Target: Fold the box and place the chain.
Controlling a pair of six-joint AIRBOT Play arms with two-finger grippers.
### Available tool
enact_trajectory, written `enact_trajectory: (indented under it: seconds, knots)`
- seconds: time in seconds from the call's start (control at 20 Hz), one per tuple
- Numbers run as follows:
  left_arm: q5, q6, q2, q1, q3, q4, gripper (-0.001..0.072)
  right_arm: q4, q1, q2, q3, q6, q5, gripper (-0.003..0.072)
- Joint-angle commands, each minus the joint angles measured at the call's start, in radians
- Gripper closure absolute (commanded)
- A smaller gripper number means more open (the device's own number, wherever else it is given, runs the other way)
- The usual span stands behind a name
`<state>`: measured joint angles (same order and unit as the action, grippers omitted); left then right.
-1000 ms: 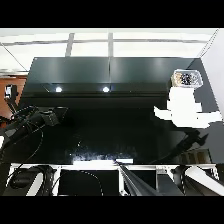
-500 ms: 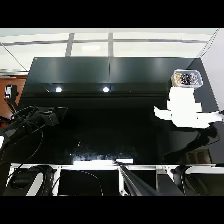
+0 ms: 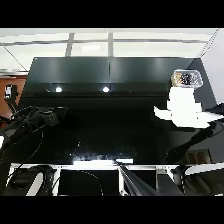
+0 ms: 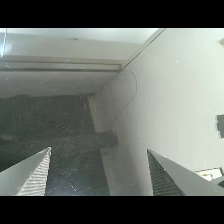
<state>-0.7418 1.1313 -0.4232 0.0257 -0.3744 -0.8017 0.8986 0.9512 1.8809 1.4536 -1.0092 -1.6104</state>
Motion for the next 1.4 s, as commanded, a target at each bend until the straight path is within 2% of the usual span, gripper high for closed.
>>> enact_trajectory:
  seconds: [0.0,0.05,0.1,0.35,0.5,0.65,0.7,0.85,1.05,1.2,1.35]
  knots:
    - [0.000,0.000,-0.001,0.001,0.000,0.000,0.0006,0.018,-0.039,0.003,0.006,0.053,-0.039,0.0527]
    - [0.000,0.000,-0.001,0.001,0.000,0.000,0.0006,0.018,-0.048,-0.004,0.005,0.073,-0.051,0.0633]
    - [0.000,0.000,-0.001,0.001,0.000,0.000,0.0006,0.017,-0.058,-0.015,0.004,0.088,-0.061,0.0670]
    - [0.000,0.000,-0.001,0.001,0.000,-0.001,0.0006,-0.076,-0.101,-0.142,-0.138,0.132,-0.061,0.0671]
    - [0.000,0.000,-0.001,0.001,0.000,0.000,0.0006,-0.095,-0.151,-0.255,-0.301,0.159,-0.062,0.0672]
    - [0.000,0.000,-0.001,0.001,0.001,0.000,0.0006,-0.254,-0.219,-0.373,-0.465,0.183,-0.026,0.0672]
    - [-0.003,0.000,-0.001,0.001,0.001,0.000,0.0006,-0.308,-0.253,-0.422,-0.520,0.200,0.005,0.0672]
    - [-0.003,0.000,-0.001,-0.009,0.001,0.001,0.0006,-0.417,-0.409,-0.631,-0.718,0.201,0.237,0.0670]
    - [-0.003,0.000,-0.008,-0.101,0.001,0.005,0.0006,-0.454,-0.641,-0.941,-0.947,0.211,0.463,0.0670]
    - [0.009,0.000,-0.070,-0.222,0.001,0.020,0.0006,-0.504,-0.777,-1.130,-1.100,0.272,0.591,0.0670]
    - [0.075,0.003,-0.185,-0.314,0.000,0.123,0.0006,-0.550,-0.880,-1.222,-1.201,0.369,0.662,0.0670]
